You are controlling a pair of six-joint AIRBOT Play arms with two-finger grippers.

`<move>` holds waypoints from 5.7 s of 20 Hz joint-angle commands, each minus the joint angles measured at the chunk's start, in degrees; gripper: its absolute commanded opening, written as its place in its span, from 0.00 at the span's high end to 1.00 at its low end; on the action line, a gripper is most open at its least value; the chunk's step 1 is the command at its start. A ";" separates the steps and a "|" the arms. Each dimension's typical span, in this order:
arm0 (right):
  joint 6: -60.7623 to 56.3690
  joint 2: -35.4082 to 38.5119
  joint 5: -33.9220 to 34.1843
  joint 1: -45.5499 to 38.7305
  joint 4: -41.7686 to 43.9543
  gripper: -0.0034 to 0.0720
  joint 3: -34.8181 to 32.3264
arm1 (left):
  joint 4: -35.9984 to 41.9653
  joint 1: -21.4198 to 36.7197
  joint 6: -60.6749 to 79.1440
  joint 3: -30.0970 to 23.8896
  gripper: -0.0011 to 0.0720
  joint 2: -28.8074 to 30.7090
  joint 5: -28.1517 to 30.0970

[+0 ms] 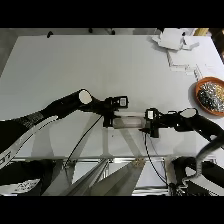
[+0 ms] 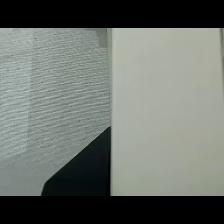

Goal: Fold the box and place the chain.

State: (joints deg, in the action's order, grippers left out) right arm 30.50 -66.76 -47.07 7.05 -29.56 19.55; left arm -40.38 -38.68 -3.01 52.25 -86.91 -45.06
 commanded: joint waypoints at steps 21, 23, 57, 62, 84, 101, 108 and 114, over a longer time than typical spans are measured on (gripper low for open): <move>0.00 -0.02 -0.09 0.02 -0.07 0.42 -0.04 | -24.57 0.94 -21.38 0.04 0.21 10.03 -6.99; 0.00 -0.02 -0.07 0.02 -0.07 0.42 -0.04 | -27.67 1.20 -27.71 0.04 0.88 13.22 -15.17; 0.00 -0.02 -0.09 0.02 -0.13 0.42 -0.04 | -30.80 -4.83 -42.07 9.01 0.98 7.69 -13.38; 0.00 -0.02 -0.09 0.02 -0.15 0.42 -0.04 | -30.97 -4.79 -42.01 2.05 0.97 7.69 -10.62; 0.00 -0.02 -0.09 0.02 -0.15 0.42 -0.04 | -18.08 -3.76 -10.97 -2.84 0.52 5.75 -1.42; 0.00 -0.02 -0.09 0.02 -0.15 0.42 -0.04 | -8.48 -6.80 -10.86 -2.84 0.81 4.00 4.74; 0.00 -0.02 -0.11 0.02 -0.15 0.42 -0.04 | -8.07 -7.48 -10.93 -2.82 0.40 2.51 5.18; 0.00 -0.02 -0.09 0.02 -0.15 0.42 -0.04 | -11.41 -6.78 -15.45 -2.82 0.60 5.60 1.88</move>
State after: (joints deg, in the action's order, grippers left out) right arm 30.61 -66.78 -47.16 7.07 -29.78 19.53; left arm -49.45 -45.89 -15.00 49.43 -83.18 -41.19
